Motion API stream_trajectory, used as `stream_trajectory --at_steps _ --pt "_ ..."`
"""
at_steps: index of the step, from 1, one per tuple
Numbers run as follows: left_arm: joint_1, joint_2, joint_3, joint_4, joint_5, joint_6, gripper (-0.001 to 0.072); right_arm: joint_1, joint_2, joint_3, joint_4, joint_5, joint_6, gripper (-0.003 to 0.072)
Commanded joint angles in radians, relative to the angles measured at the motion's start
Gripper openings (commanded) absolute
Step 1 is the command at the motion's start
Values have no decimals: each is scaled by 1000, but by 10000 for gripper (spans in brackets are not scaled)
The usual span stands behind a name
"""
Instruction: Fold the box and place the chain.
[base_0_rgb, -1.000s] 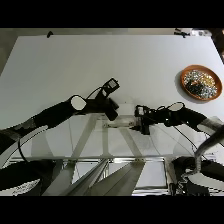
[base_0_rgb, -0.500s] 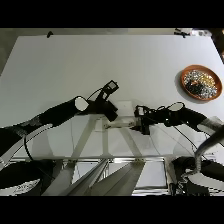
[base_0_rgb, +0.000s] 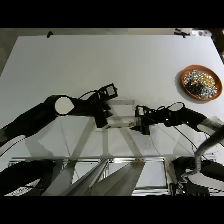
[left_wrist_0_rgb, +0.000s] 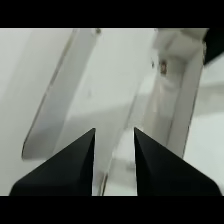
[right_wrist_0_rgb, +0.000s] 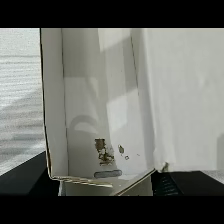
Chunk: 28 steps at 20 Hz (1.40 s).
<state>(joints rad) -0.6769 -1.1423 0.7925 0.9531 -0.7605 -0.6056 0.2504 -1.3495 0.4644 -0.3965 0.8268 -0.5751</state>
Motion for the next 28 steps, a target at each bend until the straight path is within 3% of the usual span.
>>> stream_trajectory --at_steps 1,3,4,5,13,18,24,28 --pt "4 64 -1 189 -218 1 278 0 1 0 1 -1 1 477" --pt "12 48 -5 178 -242 7 308 0 1 0 1 -1 1 477" --pt "19 41 -11 163 -224 14 392 0 1 0 1 -1 1 477" --pt "19 35 -28 160 -187 33 415 0 1 0 1 0 1 477" --pt "77 29 -220 135 60 183 415 0 1 0 1 -1 1 477" --pt "80 -8 -228 128 95 428 415 0 1 0 1 -1 1 477" --pt "77 -71 -228 -19 129 596 416 0 1 0 1 -1 1 477" --pt "77 -77 -228 -30 124 608 415 0 1 0 1 -1 1 477"
